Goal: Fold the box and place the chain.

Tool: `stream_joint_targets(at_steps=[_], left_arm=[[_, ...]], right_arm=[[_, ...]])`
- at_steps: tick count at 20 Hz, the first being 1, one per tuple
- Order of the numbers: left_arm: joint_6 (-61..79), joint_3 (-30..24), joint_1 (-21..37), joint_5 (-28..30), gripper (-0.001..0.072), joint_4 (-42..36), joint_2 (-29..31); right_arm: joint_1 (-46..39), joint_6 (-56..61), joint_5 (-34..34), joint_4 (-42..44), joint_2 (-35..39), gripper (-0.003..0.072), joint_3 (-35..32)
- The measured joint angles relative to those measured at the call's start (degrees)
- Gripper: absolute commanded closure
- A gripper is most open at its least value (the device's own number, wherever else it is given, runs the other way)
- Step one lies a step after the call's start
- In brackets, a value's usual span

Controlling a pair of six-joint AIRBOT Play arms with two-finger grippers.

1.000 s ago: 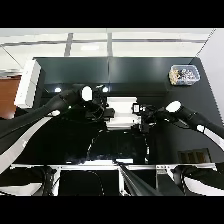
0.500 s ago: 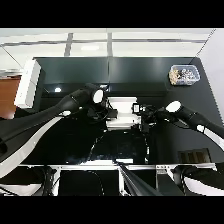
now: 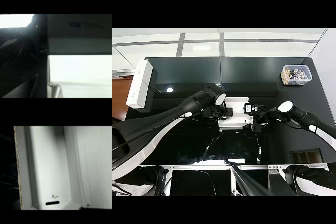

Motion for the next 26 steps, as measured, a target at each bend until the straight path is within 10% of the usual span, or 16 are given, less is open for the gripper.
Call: stream_joint_targets(at_steps=[11,13,17,19,22,26], left_arm=[[-2.34,0.22,-0.15,-1.09,0.038,0.74,-1.31],[-2.54,0.22,-0.15,-1.01,0.0687,0.74,-1.44],[-2.38,0.24,-0.15,-0.17,0.0664,-0.09,-1.55],[-2.73,0.22,-0.15,0.46,0.0397,-0.57,-1.57],[-2.71,0.22,-0.13,1.33,0.0398,-1.57,-1.57],[-2.12,0.22,-0.11,1.01,0.0683,-1.57,-1.55]], right_arm=[[0.0,0.0,0.0,0.02,0.0,0.0559,0.0],[0.0,0.0,0.0,0.02,0.0,0.0559,0.0],[0.02,-0.11,0.0,0.0,0.0,0.0559,0.0],[0.0,0.07,0.0,0.04,0.0,0.0559,0.0],[0.0,0.04,0.0,0.04,0.0,0.0559,0.0],[0.0,-0.09,-0.02,-0.04,0.0,0.0559,0.0]])
